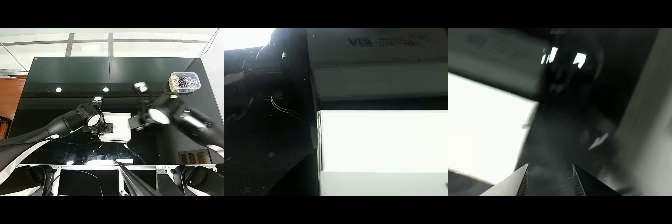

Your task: Fold the box and place the chain.

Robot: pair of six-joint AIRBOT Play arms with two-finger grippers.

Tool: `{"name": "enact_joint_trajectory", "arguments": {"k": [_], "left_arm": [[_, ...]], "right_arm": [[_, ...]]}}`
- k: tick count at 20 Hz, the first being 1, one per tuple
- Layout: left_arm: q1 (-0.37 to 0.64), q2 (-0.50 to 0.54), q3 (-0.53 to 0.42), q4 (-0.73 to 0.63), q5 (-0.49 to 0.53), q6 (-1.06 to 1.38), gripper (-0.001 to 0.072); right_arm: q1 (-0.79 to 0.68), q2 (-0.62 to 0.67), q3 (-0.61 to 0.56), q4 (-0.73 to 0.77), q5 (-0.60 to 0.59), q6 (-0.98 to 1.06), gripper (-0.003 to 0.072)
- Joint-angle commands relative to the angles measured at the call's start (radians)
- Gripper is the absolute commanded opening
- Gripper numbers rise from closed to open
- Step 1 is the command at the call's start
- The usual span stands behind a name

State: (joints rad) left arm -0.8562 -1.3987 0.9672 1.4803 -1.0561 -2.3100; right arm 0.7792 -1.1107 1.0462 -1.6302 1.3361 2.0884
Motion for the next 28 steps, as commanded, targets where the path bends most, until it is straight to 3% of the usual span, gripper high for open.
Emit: {"name": "enact_joint_trajectory", "arguments": {"k": [1,3,8,10,11,14,16,20,21,22,28], "left_arm": [[0.0,0.0,0.001,0.0,0.0,-0.001,0.0025],[0.0,0.0,0.001,0.0,0.0,-0.001,0.0025],[0.0,0.0,0.001,0.0,0.002,-0.001,0.0025],[0.0,0.0,0.001,0.0,0.002,-0.001,0.0025],[0.0,0.0,0.001,0.0,0.002,-0.001,0.0025],[0.0,0.0,0.001,0.0,0.009,-0.001,0.0025],[0.0,0.0,0.001,0.0,0.009,-0.001,0.0025],[0.0,0.0,0.001,0.0,0.008,-0.001,0.0025],[0.0,0.0,0.001,0.0,0.008,-0.001,0.0025],[0.0,0.0,0.001,0.0,0.008,-0.001,0.0025],[0.004,0.0,0.001,0.004,0.004,-0.001,0.0025]], "right_arm": [[-0.064,0.122,-0.004,-0.465,0.07,-0.048,0.0335],[-0.175,0.121,-0.027,-0.615,-0.032,-0.048,0.0335],[-0.622,0.029,-0.068,-0.556,-0.54,0.149,0.0336],[-0.752,-0.056,-0.031,-0.468,-0.61,0.22,0.0358],[-0.814,-0.119,0.007,-0.365,-0.621,0.211,0.0713],[-0.949,-0.296,0.163,0.175,-0.589,-0.139,0.072],[-0.99,-0.414,0.306,0.37,-0.487,-0.138,0.072],[-0.998,-0.627,0.587,0.395,-0.184,0.039,0.072],[-0.997,-0.658,0.619,0.397,-0.156,0.084,0.0656],[-0.997,-0.673,0.627,0.397,-0.159,0.123,0.0618],[-0.995,-0.718,0.627,0.398,-0.216,0.185,0.0617]]}}
